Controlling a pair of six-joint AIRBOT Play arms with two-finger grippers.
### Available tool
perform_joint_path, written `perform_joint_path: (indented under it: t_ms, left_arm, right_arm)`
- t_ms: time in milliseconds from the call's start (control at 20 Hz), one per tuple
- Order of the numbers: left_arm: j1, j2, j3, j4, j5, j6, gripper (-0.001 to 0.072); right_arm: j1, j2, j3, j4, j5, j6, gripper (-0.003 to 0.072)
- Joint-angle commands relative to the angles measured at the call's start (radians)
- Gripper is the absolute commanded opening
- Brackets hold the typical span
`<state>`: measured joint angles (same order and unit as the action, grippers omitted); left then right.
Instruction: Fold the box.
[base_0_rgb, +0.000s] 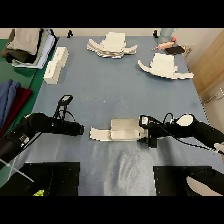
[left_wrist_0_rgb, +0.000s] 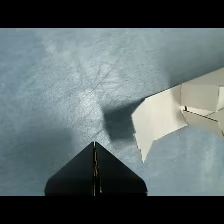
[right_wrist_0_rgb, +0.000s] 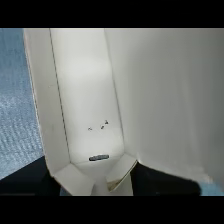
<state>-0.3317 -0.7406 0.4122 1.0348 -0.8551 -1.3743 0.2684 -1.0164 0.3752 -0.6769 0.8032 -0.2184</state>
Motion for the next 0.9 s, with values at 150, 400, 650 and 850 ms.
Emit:
perform_joint_path:
  t_ms: [150, 400, 650, 850]
  left_arm:
    - [-0.093, -0.229, -0.034, -0.338, 0.133, 0.077, 0.0019]
    - [-0.272, -0.253, -0.018, -0.435, 0.255, 0.076, 0.0019]
    - [-0.292, -0.206, 0.035, -0.437, 0.254, 0.077, 0.0023]
    - [-0.292, -0.206, 0.079, -0.437, 0.251, 0.077, 0.0462]
  right_arm:
    - [-0.001, 0.000, 0.000, 0.000, 0.000, 0.000, 0.0529]
    - [0.000, 0.000, 0.000, 0.000, 0.000, 0.000, 0.0529]
    - [0.000, 0.000, 0.000, 0.000, 0.000, 0.000, 0.0529]
    - [0.000, 0.000, 0.000, 0.000, 0.000, 0.000, 0.0529]
